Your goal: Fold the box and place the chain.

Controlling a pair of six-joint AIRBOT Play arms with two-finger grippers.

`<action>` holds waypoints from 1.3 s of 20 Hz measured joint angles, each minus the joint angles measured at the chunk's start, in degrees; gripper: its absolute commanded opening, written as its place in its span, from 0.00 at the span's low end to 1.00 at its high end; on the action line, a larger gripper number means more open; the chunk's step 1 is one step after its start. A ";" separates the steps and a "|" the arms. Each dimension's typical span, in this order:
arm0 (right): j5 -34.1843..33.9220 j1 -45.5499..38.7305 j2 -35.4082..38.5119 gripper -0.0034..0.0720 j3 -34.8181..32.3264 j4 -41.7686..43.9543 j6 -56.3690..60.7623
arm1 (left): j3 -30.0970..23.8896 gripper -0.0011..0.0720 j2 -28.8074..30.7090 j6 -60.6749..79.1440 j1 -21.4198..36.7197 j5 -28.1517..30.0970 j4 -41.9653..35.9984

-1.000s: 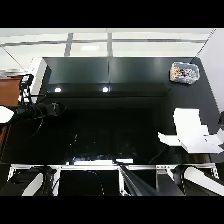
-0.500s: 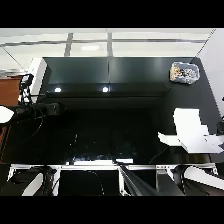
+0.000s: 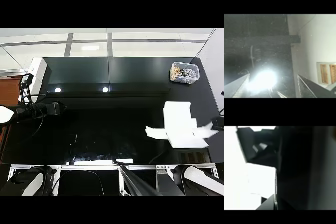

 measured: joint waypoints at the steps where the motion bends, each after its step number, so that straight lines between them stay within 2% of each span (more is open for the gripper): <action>1: 0.09 0.44 1.70 0.06 -0.07 3.80 -0.46 | 0.00 0.98 0.02 0.00 0.00 0.26 0.00; 4: 0.17 2.23 7.43 0.06 -1.92 16.26 -1.60 | 0.00 0.98 0.02 0.00 0.00 1.51 -0.02; 6: -0.17 3.63 11.21 0.06 -5.42 24.13 -2.27 | 0.00 0.98 0.00 0.00 -0.02 2.36 -0.20; 9: -3.30 6.67 16.63 0.06 -15.17 36.79 -4.70 | 0.00 0.98 -0.17 0.00 -0.63 2.29 -1.97; 14: -13.60 15.47 20.76 0.06 -33.51 57.22 -12.66 | 0.33 0.98 -3.02 2.67 -4.61 1.44 -10.01; 17: -18.97 21.31 21.42 0.06 -39.69 63.36 -15.93 | 3.61 0.98 -8.87 5.84 -7.48 -1.01 -15.93; 19: -21.18 24.30 21.64 0.06 -41.62 64.78 -17.09 | 7.91 0.98 -14.71 7.02 -9.01 -4.04 -18.08; 26: -23.80 28.46 21.79 0.06 -43.45 66.31 -19.23 | 23.47 0.98 -37.11 14.99 -11.65 -15.76 -27.34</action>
